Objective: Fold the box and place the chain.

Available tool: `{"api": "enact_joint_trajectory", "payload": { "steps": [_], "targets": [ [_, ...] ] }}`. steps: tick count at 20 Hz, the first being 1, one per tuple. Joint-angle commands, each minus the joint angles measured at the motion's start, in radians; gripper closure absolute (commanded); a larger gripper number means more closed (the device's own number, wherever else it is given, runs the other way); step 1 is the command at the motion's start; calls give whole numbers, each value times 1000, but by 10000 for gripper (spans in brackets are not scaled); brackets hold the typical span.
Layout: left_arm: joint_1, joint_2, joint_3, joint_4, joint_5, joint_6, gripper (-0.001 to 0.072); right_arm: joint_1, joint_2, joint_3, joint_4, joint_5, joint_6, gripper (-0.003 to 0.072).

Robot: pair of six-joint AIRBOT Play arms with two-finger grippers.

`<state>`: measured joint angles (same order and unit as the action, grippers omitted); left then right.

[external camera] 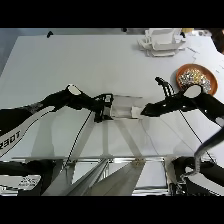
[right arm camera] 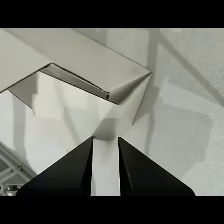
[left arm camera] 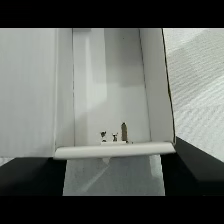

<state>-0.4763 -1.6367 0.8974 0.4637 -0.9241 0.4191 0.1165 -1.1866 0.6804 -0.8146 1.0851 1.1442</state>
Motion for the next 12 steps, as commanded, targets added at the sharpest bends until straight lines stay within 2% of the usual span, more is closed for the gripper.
{"api": "enact_joint_trajectory", "payload": {
  "steps": [1, 5, 6, 8, 12],
  "targets": [
    [1, 1, 1, 0, 0, 0, 459, 0, 21, 0, 6, -5, 4, 457],
    [1, 1, 1, 0, 0, 0, 459, 41, 21, 0, -44, -91, 93, 245],
    [1, 1, 1, 0, 0, 0, 459, 58, 21, 0, -36, -109, 113, 218],
    [1, 1, 1, 0, 0, 0, 459, 107, 21, 0, -28, -144, 124, 218],
    [1, 1, 1, 0, 0, 0, 459, 208, 21, 0, -144, -249, 340, 218]
  ]
}}
